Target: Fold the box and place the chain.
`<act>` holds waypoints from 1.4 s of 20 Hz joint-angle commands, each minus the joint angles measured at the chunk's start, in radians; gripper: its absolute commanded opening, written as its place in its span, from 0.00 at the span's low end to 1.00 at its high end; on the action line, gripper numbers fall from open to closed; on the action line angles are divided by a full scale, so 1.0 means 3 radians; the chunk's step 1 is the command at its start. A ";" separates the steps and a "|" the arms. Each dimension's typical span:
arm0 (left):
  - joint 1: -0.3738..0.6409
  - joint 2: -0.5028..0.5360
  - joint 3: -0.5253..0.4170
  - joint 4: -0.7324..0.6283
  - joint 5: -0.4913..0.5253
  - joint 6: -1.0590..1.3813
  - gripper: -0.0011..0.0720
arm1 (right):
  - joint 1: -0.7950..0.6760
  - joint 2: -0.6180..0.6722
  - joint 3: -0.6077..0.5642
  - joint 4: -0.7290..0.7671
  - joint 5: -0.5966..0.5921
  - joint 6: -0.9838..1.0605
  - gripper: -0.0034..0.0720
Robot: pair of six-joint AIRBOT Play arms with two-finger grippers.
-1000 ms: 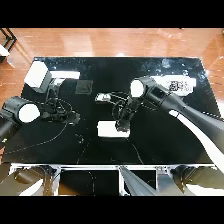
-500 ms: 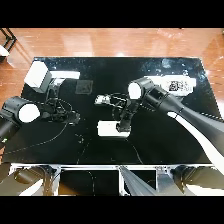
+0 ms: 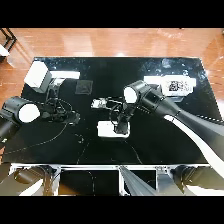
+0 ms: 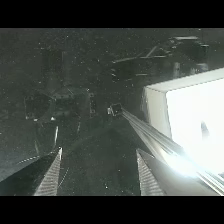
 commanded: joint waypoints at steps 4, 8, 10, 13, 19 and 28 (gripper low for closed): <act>0.0003 -0.0003 -0.0001 0.0001 0.0000 0.0001 0.79 | 0.0023 -0.0003 0.0001 -0.0080 -0.0005 0.0056 0.46; 0.0003 -0.0003 -0.0001 0.0001 0.0000 0.0000 0.79 | 0.0022 0.0005 0.0003 -0.0080 0.0004 0.0056 0.45; 0.0003 -0.0003 -0.0001 0.0000 0.0000 0.0000 0.79 | 0.0020 0.0028 0.0008 -0.0080 0.0004 0.0057 0.45; 0.0003 -0.0003 -0.0001 0.0000 0.0001 0.0000 0.79 | 0.0005 0.0060 0.0047 -0.0079 0.0014 0.0120 0.45; 0.0003 -0.0003 -0.0001 0.0000 0.0000 0.0000 0.79 | -0.0004 0.0060 0.0051 -0.0057 0.0025 0.0135 0.45; 0.0003 -0.0003 -0.0001 0.0000 -0.0006 0.0000 0.79 | -0.0001 0.0056 0.0045 0.0009 0.0065 0.0141 0.45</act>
